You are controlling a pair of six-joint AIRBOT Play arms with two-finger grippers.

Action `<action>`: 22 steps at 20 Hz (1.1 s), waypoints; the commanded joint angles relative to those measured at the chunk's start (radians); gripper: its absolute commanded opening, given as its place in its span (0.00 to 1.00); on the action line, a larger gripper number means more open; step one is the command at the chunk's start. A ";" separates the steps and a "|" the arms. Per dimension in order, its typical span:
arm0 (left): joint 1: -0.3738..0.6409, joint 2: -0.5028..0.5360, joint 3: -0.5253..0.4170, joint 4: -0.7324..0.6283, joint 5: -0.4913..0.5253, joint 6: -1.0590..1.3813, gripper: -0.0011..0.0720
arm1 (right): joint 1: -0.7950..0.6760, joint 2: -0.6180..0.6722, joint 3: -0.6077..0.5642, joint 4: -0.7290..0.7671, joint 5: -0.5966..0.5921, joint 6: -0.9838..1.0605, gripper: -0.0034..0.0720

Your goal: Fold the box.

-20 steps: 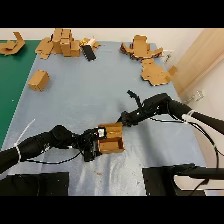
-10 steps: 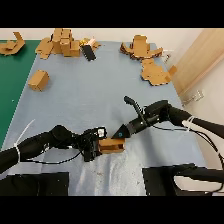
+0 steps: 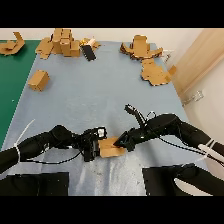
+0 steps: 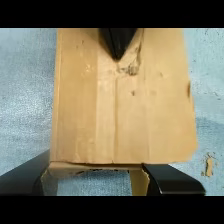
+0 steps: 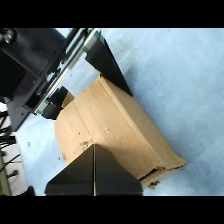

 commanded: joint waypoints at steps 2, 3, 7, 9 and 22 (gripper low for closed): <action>0.001 0.000 0.001 0.000 0.000 0.000 0.62 | 0.094 0.153 -0.008 -0.088 0.121 0.026 0.05; 0.001 0.000 0.001 0.000 0.000 0.000 0.62 | 0.111 0.170 -0.008 -0.127 0.137 0.019 0.05; 0.001 0.000 0.001 0.000 0.000 0.000 0.62 | 0.149 0.173 -0.006 -0.167 0.173 -0.082 0.55; 0.001 0.000 0.001 0.000 0.000 0.000 0.62 | 0.173 0.173 -0.005 -0.180 0.180 -0.173 0.59; 0.001 0.000 0.001 0.000 0.000 0.000 0.62 | 0.433 0.167 0.009 -0.421 0.365 -0.269 0.65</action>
